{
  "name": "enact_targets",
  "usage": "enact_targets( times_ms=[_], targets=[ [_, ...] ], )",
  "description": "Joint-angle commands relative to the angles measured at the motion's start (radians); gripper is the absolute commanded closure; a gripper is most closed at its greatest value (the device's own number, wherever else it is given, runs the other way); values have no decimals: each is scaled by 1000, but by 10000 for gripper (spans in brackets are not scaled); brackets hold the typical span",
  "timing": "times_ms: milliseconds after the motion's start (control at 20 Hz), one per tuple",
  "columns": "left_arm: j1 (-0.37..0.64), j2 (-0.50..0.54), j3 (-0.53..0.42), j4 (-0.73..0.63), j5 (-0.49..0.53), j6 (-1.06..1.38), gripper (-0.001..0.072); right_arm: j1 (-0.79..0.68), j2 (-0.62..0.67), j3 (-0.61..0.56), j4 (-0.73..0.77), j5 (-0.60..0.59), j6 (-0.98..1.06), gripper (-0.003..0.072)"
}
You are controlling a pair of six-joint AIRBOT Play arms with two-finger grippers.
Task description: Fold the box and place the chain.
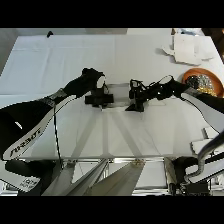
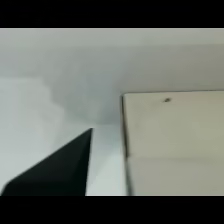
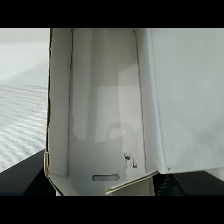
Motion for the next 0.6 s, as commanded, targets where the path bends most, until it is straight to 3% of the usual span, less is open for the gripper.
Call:
enact_targets(
  times_ms=[0,200,350,550],
  targets=[
    [-1,19,1,-16,4,59,344,0,0,1,-2,6,0,168],
    [0,70,1,-17,-4,95,320,0,0,1,-2,6,0,168],
    [0,129,1,-25,-21,144,185,0,0,1,-2,6,0,168],
    [0,226,1,-51,-61,249,186,0,0,1,-2,6,0,168]
  ],
)
